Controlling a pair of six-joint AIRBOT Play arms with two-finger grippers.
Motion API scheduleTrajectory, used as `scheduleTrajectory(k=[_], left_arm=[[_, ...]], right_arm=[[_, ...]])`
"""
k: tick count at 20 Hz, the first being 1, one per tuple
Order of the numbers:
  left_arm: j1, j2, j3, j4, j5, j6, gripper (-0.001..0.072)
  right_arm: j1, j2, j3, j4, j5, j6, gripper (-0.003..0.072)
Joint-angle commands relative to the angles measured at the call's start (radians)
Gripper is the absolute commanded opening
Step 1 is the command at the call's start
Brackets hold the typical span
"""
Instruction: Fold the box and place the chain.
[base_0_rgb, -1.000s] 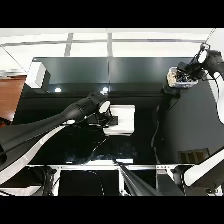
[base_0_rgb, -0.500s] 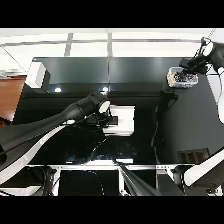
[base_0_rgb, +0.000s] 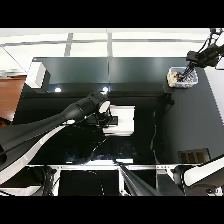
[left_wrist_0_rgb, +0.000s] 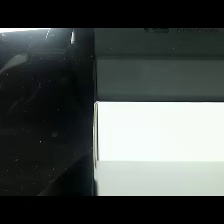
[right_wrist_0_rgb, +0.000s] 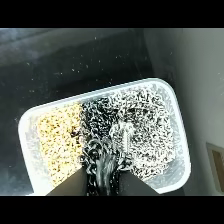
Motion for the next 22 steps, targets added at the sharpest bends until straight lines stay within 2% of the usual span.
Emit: scheduleTrajectory(k=[1,4,5,6,7,9,12,17,19,21,22], left_arm=[[0.0,0.0,0.0,0.0,0.001,0.0,0.003],[0.0,0.0,0.0,0.001,0.001,0.0,0.003],[0.0,0.0,0.0,0.002,0.001,0.001,0.003],[0.0,0.0,0.0,0.001,0.001,0.001,0.0029],[0.0,0.0,0.0,0.001,0.001,0.0,0.003],[0.0,0.0,0.0,0.0,0.001,0.0,0.003],[0.0,0.0,0.0,0.0,0.001,0.0,0.003],[0.0,0.0,0.0,0.0,0.001,0.001,0.003],[0.0,0.0,0.0,0.0,-0.003,0.001,0.0029],[0.0,0.0,0.0,0.0,-0.003,0.001,0.003],[0.0,0.0,0.0,0.0,-0.003,0.001,0.003]], right_arm=[[-0.001,-0.053,0.001,-0.03,-0.01,0.013,0.002],[-0.001,-0.119,0.001,-0.097,-0.016,0.06,0.0023],[-0.001,-0.136,0.001,-0.096,-0.027,0.061,0.0115],[0.0,-0.149,0.001,-0.086,-0.043,0.063,0.0302],[0.0,-0.153,0.001,-0.068,-0.062,0.063,0.0376],[0.002,-0.15,0.003,-0.021,-0.097,0.055,0.0376],[0.002,-0.151,0.006,0.026,-0.077,0.031,0.0376],[0.0,-0.199,0.006,-0.032,-0.006,0.037,0.0376],[-0.001,-0.224,0.006,-0.055,0.007,0.045,0.0373],[0.0,-0.213,0.006,-0.056,-0.003,0.042,0.0022],[-0.001,-0.195,0.007,-0.057,-0.016,0.03,0.0019]])
